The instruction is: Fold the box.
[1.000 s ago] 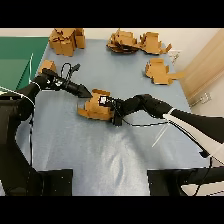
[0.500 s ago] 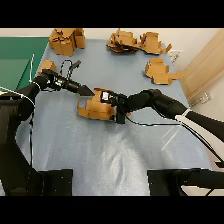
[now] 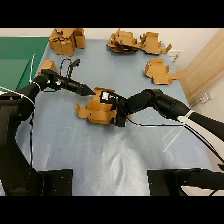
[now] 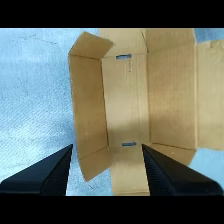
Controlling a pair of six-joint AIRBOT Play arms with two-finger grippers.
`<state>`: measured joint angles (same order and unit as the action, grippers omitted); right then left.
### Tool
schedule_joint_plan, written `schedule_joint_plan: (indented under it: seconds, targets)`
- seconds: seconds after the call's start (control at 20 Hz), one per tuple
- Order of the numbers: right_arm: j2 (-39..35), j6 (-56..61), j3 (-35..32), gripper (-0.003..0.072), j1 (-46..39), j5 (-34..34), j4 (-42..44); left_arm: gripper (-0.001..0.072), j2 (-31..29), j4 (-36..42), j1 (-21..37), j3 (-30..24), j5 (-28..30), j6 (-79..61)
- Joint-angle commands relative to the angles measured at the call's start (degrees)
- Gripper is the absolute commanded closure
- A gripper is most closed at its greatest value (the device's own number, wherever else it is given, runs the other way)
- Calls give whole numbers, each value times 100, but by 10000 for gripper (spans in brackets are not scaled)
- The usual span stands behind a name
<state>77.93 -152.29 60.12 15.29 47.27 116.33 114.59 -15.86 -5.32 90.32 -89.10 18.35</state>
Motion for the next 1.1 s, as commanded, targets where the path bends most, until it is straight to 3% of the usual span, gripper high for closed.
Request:
schedule_joint_plan:
  seconds: [0.0, 0.3, 0.45, 0.6, 1.05]
  targets:
    - [-42, 267, 2, 25, 205, 177, -358, 700, 4, -142, 7, 2, 63, -116]
    - [-133, 2734, -9, 27, 1263, 221, -2433, 700, 4, -343, 7, 2, 142, -114]
    - [-107, 2977, -9, 29, 1362, -26, -2734, 699, 4, -343, 7, 2, 98, -98]
    - [57, 3346, -11, 34, 1270, -452, -3681, 699, 4, -345, 7, 2, -205, -103]
    - [160, 3206, -9, 34, 717, -863, -3493, 700, 2, -345, 7, 2, -852, -254]
